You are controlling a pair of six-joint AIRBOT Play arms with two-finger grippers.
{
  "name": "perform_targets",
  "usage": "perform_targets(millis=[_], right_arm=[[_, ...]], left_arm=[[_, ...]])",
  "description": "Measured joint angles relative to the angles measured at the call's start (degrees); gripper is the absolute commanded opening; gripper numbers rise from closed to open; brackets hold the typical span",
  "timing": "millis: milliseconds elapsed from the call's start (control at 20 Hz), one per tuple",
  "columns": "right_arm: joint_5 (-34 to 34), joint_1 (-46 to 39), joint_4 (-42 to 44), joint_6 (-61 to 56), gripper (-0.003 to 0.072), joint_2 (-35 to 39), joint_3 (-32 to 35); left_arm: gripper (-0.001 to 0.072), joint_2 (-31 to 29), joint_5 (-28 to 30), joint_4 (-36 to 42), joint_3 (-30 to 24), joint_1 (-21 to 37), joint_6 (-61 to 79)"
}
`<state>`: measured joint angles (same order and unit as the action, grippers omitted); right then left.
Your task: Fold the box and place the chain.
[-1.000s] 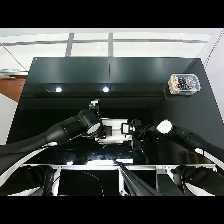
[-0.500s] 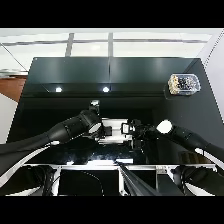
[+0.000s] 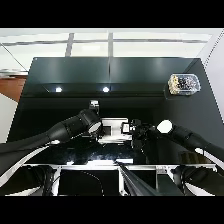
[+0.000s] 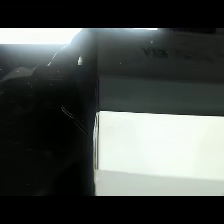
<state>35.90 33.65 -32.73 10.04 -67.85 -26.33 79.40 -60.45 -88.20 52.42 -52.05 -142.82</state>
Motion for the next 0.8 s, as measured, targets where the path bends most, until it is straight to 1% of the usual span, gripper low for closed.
perform_targets(millis=[100, 300, 400, 450, 550, 600, 650, 800], right_arm=[[-0.1, 0.0, 0.0, 0.0, 0.0475, 0.0, 0.0], [-0.1, 0.0, 0.1, 0.0, 0.0474, 0.0, 0.0], [-0.1, 0.0, 0.1, 0.0, 0.0475, 0.0, 0.0], [-0.1, 0.0, 0.0, 0.0, 0.0474, 0.0, 0.0], [-0.1, 0.0, 0.0, 0.0, 0.0475, 0.0, 0.0], [-0.1, 0.0, 0.0, 0.0, 0.0475, 0.0, 0.0], [0.0, 0.0, 0.0, 0.0, 0.0475, 0.0, 0.0], [0.0, 0.0, 0.0, 0.0, 0.0475, 0.0, 0.0]], left_arm=[[0.0319, 0.0, 1.0, 0.5, 0.0, 0.0, -0.1], [0.032, 0.0, 0.7, 0.7, 0.1, 0.0, -0.1], [0.0307, 0.0, 0.1, 0.6, 0.1, 0.0, 0.0], [0.0275, 0.0, 0.1, 0.6, 0.2, 0.0, 0.0], [0.0264, 0.0, 0.2, 0.4, 0.2, 0.0, 0.1], [0.0123, 0.0, 0.2, 0.4, 0.2, 0.0, 0.1], [0.0033, 0.0, -0.5, 0.2, 0.2, 0.0, 0.2], [0.0033, 0.0, -0.5, 0.0, 0.2, 0.0, 0.4]])
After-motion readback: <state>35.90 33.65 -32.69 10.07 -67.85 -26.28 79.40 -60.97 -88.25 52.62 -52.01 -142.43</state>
